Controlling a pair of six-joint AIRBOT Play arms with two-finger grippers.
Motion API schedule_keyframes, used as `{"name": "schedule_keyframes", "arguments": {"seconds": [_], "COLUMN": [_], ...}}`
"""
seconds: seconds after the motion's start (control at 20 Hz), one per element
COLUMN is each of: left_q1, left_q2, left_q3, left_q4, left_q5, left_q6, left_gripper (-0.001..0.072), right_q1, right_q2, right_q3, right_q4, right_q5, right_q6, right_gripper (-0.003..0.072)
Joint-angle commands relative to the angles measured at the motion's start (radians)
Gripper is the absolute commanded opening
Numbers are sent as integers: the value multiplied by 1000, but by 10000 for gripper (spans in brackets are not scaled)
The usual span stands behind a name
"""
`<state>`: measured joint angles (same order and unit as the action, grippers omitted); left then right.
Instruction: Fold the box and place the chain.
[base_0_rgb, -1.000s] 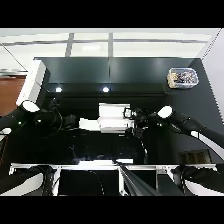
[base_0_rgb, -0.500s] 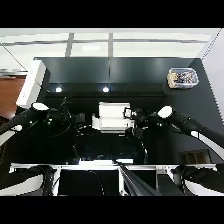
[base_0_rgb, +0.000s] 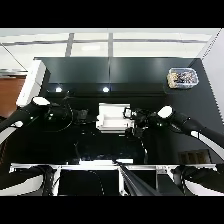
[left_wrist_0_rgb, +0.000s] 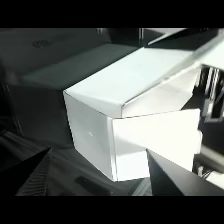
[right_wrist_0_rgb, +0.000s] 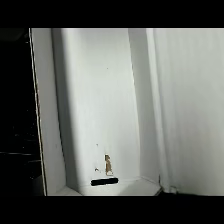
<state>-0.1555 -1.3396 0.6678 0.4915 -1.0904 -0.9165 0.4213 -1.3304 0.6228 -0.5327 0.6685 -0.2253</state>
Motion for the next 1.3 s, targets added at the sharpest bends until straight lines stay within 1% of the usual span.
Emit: {"name": "schedule_keyframes", "arguments": {"seconds": [0.0, 0.1, 0.2, 0.35, 0.45, 0.65, 0.9, 1.05, 1.15, 1.25], "left_q1": [-61, -105, -148, -217, -245, -270, -317, -359, -397, -440], "left_q2": [-1, -1, 0, 6, 10, 10, 10, 10, 9, 8], "left_q3": [61, 102, 132, 154, 158, 158, 158, 160, 176, 212], "left_q4": [113, 152, 153, 167, 209, 282, 423, 534, 626, 757], "left_q5": [-11, -10, 15, 63, 97, 119, 161, 193, 202, 197], "left_q6": [-85, -124, -192, -200, -299, -489, -637, -743, -807, -908], "left_gripper": [695, 688, 599, 599, 599, 599, 599, 599, 599, 599], "right_q1": [0, 0, 0, 0, 0, 0, 0, 0, 0, 0], "right_q2": [0, 0, 0, 0, 0, 0, 0, 0, 0, 0], "right_q3": [0, 0, 0, 0, 0, 0, 0, 0, 0, 0], "right_q4": [0, 0, 0, 0, 0, 0, 0, 0, 0, 0], "right_q5": [0, 0, 0, 0, 0, 0, 0, 0, 0, 0], "right_q6": [0, 0, 0, 0, 0, 0, 0, 0, 0, 0], "right_gripper": [60, 61, 60, 60, 61, 60, 60, 61, 61, 60]}}
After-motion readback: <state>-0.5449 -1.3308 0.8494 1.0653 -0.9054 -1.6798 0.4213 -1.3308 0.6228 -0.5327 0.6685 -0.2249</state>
